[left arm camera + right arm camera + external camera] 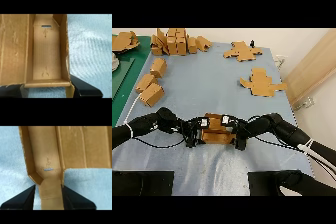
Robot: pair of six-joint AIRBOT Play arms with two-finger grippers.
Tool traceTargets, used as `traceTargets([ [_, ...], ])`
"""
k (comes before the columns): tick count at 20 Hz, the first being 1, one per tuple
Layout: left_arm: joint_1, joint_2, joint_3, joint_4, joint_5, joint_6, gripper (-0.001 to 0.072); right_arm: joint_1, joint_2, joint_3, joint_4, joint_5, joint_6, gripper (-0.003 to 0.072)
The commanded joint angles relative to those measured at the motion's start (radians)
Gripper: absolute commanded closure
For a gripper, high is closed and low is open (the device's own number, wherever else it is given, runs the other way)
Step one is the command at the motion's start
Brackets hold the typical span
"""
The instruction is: Fold the box.
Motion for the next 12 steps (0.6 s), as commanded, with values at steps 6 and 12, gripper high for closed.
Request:
traceTargets([
  [6,0.000,-0.001,0.000,0.000,0.000,0.000,0.0329,0.002,-0.030,0.000,-0.010,0.148,-0.043,0.0183],
  [12,0.000,-0.001,0.000,0.000,0.000,0.000,0.0329,0.053,-0.031,0.000,0.059,0.129,-0.048,0.0248],
])
